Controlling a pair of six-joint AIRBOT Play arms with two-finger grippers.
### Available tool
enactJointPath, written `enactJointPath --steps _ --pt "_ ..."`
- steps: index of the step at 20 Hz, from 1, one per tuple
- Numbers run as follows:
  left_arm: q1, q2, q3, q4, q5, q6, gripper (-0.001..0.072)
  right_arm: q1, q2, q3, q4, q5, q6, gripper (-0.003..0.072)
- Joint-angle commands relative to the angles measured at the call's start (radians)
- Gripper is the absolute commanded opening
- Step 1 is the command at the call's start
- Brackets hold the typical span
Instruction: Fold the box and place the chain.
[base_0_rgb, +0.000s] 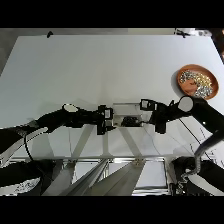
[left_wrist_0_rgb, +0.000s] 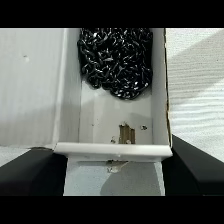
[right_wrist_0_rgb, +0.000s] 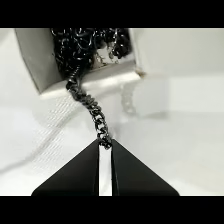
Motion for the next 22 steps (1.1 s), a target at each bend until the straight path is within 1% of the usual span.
enactJointPath --steps 1,3,6,8,11,14,15,16,18,20,22 --pt "0.0 0.001 0.0 0.0 0.001 0.0 0.0388 0.001 0.14 0.001 0.066 0.013 0.26 0.0012" --pt "0.0 0.001 0.0 0.0 0.0 0.0 0.0388 0.001 0.188 0.001 0.213 -0.017 0.312 0.0012" --pt "0.0 0.001 0.0 0.0 0.0 0.0 0.0388 0.002 0.196 0.001 0.441 -0.085 0.312 0.0012" --pt "0.0 0.001 0.0 0.0 0.0 0.0 0.0388 0.002 0.188 0.001 0.503 -0.108 0.312 0.0012" --pt "0.0 0.001 0.0 0.0 0.0 0.0 0.0388 0.002 0.155 0.0 0.525 -0.108 0.338 0.0012" --pt "0.0 0.001 0.0 0.0 0.0 0.0 0.0388 0.034 0.079 0.0 0.529 -0.111 0.374 0.0021" --pt "0.0 0.001 0.0 0.0 0.0 0.0 0.0388 0.06 0.048 0.0 0.528 -0.117 0.387 0.0078" --pt "0.0 0.001 0.0 0.0 0.0 0.0 0.0388 0.093 0.012 0.0 0.528 -0.134 0.387 0.0117" --pt "0.0 0.001 0.0 0.0 0.0 0.0 0.0388 0.157 -0.04 0.0 0.529 -0.202 0.389 0.0117" --pt "0.0 0.001 0.0 0.0 0.0 0.0 0.0388 0.193 -0.05 0.001 0.529 -0.259 0.409 0.0117" --pt "0.0 0.001 0.0 0.0 0.0 0.0 0.0388 0.193 -0.028 0.002 0.528 -0.26 0.41 0.0116"
